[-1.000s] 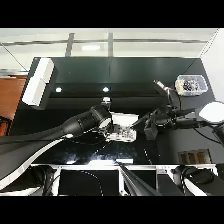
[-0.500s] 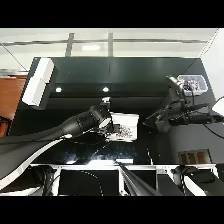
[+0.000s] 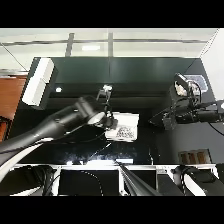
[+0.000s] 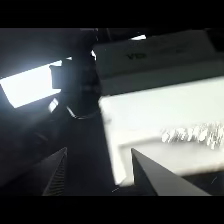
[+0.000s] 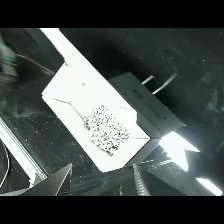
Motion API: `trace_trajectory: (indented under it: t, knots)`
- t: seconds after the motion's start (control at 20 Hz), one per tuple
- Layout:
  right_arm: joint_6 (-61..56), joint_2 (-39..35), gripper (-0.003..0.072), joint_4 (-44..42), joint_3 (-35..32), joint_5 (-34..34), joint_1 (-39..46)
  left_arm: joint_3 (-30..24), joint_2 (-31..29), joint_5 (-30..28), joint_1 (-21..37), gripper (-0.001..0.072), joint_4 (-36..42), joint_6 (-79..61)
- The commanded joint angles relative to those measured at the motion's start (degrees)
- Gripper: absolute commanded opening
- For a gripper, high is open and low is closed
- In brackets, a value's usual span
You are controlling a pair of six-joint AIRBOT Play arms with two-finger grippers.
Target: Fold the box and place the chain.
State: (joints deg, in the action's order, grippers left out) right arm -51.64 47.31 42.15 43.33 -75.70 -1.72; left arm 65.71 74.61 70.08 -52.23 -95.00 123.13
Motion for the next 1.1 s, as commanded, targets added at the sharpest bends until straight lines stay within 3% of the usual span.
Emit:
trace_trajectory:
  t: [0.0, 0.15, 0.2, 0.25, 0.35, 0.4, 0.45, 0.5, 0.55, 0.6, 0.65, 0.85, 0.95, 1.05]
  knots:
    - [0.0, 0.0, 0.0459, 0.1, 0.0, 0.1, 0.2, -3.2, -10.5, 4.1, 3.6, 0.0476, -3.8, -15.4]
    - [-0.1, 0.0, 0.0458, 0.1, 0.0, 0.6, 0.2, -12.8, -19.5, 1.3, 14.9, 0.0476, -2.4, -24.0]
    - [-0.1, 0.0, 0.0458, 0.1, 0.0, 0.8, 0.2, -16.8, -22.1, -2.9, 20.6, 0.0476, 0.9, -26.7]
    - [-0.2, 0.0, 0.0458, 0.1, 0.0, 1.0, 0.2, -21.3, -24.6, -9.7, 26.6, 0.0476, 10.3, -32.6]
    - [-0.5, 0.0, 0.0459, 0.1, 0.0, 1.2, 0.2, -29.9, -27.1, -17.9, 36.2, 0.0476, 38.8, -56.2]
    - [-0.5, 0.0, 0.0459, 0.1, 0.0, 1.1, 0.2, -33.7, -26.7, -16.7, 39.7, 0.0476, 53.5, -69.9]
    - [-0.8, 0.0, 0.0458, 0.1, 0.0, 1.2, 0.2, -36.4, -25.7, -13.2, 41.6, 0.0476, 63.3, -79.7]
    - [-1.2, 0.0, 0.0458, 0.1, 0.0, 1.2, 0.2, -38.4, -24.1, -8.6, 42.0, 0.0476, 67.9, -88.7]
    - [-1.6, 0.0, 0.0458, 0.1, 0.0, 1.2, 0.2, -39.4, -22.5, -5.3, 41.1, 0.0479, 67.7, -96.1]
    - [-1.6, 0.0, 0.0458, 0.1, 0.0, 1.2, 0.2, -40.0, -21.1, -4.5, 39.8, 0.0630, 66.6, -102.1]
    - [-1.9, 0.0, 0.0459, 0.1, 0.0, 1.2, 0.2, -40.2, -19.7, -4.6, 38.2, 0.0717, 65.7, -108.7]
    - [-3.0, 0.0, 0.0459, 0.1, 0.0, 1.2, 0.2, -39.9, -15.9, -12.1, 31.7, 0.0714, 62.4, -132.1]
    - [-3.4, 0.0, 0.0459, -0.1, 0.0, 1.2, 0.2, -38.9, -13.5, -16.6, 29.6, 0.0713, 60.8, -138.0]
    - [-3.7, 0.0, 0.0458, -0.1, 0.0, 1.2, 0.2, -36.7, -9.4, -17.2, 29.4, 0.0713, 61.4, -139.9]
